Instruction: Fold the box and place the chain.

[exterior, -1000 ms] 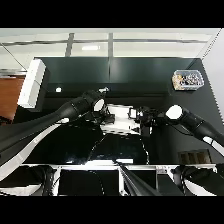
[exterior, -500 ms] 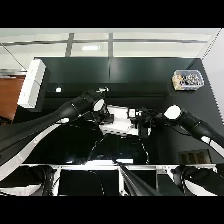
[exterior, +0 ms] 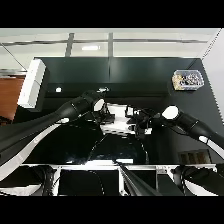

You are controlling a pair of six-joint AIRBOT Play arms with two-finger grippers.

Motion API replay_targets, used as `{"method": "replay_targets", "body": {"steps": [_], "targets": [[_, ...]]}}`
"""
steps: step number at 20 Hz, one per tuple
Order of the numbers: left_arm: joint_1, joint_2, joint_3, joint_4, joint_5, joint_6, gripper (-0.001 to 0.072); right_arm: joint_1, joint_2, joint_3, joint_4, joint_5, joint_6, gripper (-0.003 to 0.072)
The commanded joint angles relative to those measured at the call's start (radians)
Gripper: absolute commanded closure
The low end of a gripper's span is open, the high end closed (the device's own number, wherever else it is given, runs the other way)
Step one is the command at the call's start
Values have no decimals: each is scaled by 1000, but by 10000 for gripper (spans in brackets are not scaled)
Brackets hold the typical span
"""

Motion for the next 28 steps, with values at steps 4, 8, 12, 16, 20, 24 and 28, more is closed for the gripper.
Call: {"method": "replay_targets", "body": {"steps": [4, 8, 12, 16, 20, 24, 28], "targets": [[0, 0, 0, -3, 0, 0, 684, 22, -11, 0, 51, -14, 10, 551], [0, 0, 0, -3, 0, 0, 684, 22, -19, 0, 57, -45, 53, 551], [0, 0, 0, -3, 1, -1, 684, 22, -19, 0, 52, -63, 146, 540], [0, 0, 0, -3, 0, -1, 683, 10, -13, 2, 47, -42, 379, 671], [0, 0, 0, -3, 0, -1, 683, -154, 87, 50, -29, 175, 685, 670], [0, 0, 0, -3, 0, -1, 683, -478, 202, 56, -248, 356, 1102, 670], [0, 0, 0, -3, -1, -1, 683, -652, 195, -96, -286, 329, 1390, 670]]}}
